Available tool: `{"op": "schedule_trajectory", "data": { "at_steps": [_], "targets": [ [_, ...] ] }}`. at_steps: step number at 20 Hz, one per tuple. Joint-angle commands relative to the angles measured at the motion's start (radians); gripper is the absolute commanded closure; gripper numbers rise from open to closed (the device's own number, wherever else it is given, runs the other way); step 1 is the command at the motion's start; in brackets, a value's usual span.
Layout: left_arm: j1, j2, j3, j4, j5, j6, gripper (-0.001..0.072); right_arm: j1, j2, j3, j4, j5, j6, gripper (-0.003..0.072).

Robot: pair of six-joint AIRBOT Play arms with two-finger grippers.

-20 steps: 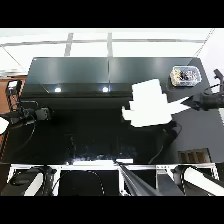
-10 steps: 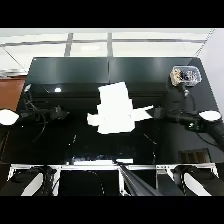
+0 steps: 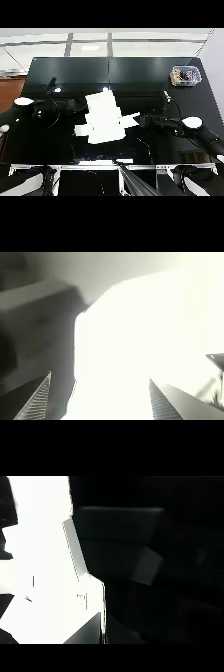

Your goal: Fold the box and place the chain.

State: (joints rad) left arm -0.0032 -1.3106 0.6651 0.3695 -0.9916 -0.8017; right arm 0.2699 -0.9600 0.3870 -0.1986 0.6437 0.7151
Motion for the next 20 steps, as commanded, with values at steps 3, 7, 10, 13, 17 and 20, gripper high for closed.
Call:
{"op": "schedule_trajectory", "data": {
  "at_steps": [3, 7, 10, 13, 17, 20],
  "targets": [
    [-0.073, -0.253, 0.163, 0.020, -0.187, 0.088, 0.0000, 0.021, 0.000, -0.001, 0.008, -0.008, 0.003, 0.0672],
    [-0.080, -0.364, 0.260, 0.027, -0.470, 0.187, 0.0030, 0.021, 0.000, -0.001, 0.008, -0.008, 0.003, 0.0672],
    [-0.083, -0.374, 0.314, 0.208, -0.477, 0.196, 0.0144, 0.021, 0.000, -0.001, 0.007, -0.009, 0.003, 0.0672],
    [-0.102, -0.374, 0.325, 0.251, -0.470, 0.203, 0.0222, 0.021, 0.000, -0.001, 0.007, -0.008, 0.003, 0.0672],
    [-0.140, -0.374, 0.328, 0.282, -0.433, 0.222, 0.0278, 0.021, 0.000, -0.001, 0.007, -0.008, 0.003, 0.0672],
    [-0.140, -0.372, 0.328, 0.306, -0.424, 0.216, 0.0300, 0.021, 0.000, -0.001, 0.007, -0.008, 0.003, 0.0672]
  ]
}}
